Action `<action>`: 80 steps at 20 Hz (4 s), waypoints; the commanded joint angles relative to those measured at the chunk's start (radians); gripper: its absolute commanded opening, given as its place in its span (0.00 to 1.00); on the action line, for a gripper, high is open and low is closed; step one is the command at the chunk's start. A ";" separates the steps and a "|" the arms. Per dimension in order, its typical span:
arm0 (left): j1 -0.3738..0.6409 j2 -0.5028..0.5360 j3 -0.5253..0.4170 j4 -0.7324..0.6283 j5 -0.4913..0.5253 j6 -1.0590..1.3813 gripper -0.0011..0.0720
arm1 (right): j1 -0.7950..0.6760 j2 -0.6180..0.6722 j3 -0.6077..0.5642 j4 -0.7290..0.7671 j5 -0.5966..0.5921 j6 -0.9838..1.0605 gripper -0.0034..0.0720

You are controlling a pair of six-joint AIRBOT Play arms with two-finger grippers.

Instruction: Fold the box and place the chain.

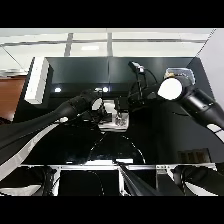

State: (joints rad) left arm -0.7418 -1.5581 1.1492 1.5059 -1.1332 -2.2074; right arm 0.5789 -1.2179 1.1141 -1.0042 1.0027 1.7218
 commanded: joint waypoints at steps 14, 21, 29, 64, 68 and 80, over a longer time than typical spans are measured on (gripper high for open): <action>0.000 0.000 0.002 0.000 0.001 0.001 0.05 | -0.150 0.285 -0.129 -0.515 0.295 -0.001 0.41; 0.002 0.123 0.087 0.061 -0.133 0.225 0.99 | -0.150 0.286 -0.236 -0.431 0.119 -0.002 0.41; 0.516 0.562 -0.369 -0.099 0.023 0.611 0.97 | -0.150 0.284 -0.237 -0.407 0.014 -0.002 0.41; 0.380 0.200 -0.474 -0.990 0.295 2.580 0.74 | -0.151 0.241 -0.237 -0.348 -0.075 0.013 0.43; 0.380 0.200 -0.474 -0.990 0.296 2.580 0.68 | -0.151 0.141 -0.226 -0.159 -0.431 -0.013 0.86; 0.380 0.200 -0.474 -0.990 0.296 2.579 0.68 | -0.136 0.063 -0.192 0.009 -0.137 -0.951 0.84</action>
State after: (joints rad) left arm -0.3614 -1.3579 0.6746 0.5148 -0.8398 0.3710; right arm 0.4412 -1.1919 0.9211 -1.0122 0.7845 1.0554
